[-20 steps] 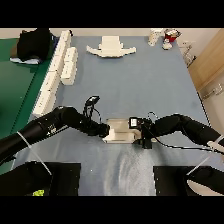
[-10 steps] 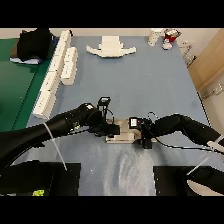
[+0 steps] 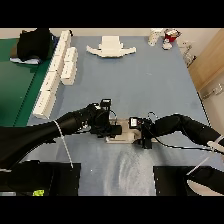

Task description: Fold the box.

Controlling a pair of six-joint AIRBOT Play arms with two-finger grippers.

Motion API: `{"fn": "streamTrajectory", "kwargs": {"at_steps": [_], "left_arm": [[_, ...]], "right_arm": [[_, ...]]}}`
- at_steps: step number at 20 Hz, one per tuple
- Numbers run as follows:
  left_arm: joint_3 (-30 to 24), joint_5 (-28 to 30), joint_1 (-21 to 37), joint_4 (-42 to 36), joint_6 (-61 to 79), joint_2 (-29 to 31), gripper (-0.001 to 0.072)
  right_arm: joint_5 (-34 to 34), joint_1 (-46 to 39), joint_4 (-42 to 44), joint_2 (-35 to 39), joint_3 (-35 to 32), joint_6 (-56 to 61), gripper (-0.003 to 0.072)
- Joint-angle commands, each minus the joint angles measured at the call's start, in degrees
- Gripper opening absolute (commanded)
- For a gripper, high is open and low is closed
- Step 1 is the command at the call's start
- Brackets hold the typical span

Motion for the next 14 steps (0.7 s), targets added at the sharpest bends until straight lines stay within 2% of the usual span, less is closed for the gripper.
{"fn": "streamTrajectory", "kwargs": {"at_steps": [1, 4, 7, 10, 13, 14], "left_arm": [[0.8, 0.5, -0.1, 2.1, -2.7, -0.4, 0.026], [2.8, -2.8, -0.3, 3.3, -3.4, -2.2, 0.0261], [5.4, -7.9, -2.3, 8.4, -5.5, -3.9, 0.026], [6.5, -8.6, -4.0, 12.0, -8.5, -4.2, 0.026], [6.6, -10.2, -4.6, 12.2, -9.4, -4.4, 0.0182], [6.6, -10.5, -4.8, 12.2, -9.2, -4.5, 0.0041]], "right_arm": [[0.0, 0.0, 0.0, 0.0, 0.0, -0.1, 0.0426], [0.0, 0.0, 0.0, 0.0, 0.0, -0.1, 0.0426], [0.0, 0.0, 0.0, 0.0, 0.0, -0.1, 0.0426], [0.0, 0.0, 0.0, 0.0, 0.0, -0.1, 0.0426], [0.0, 0.0, 0.0, 0.0, 0.0, -0.1, 0.0426], [0.0, 0.0, 0.0, 0.0, 0.0, -0.1, 0.0426]]}}
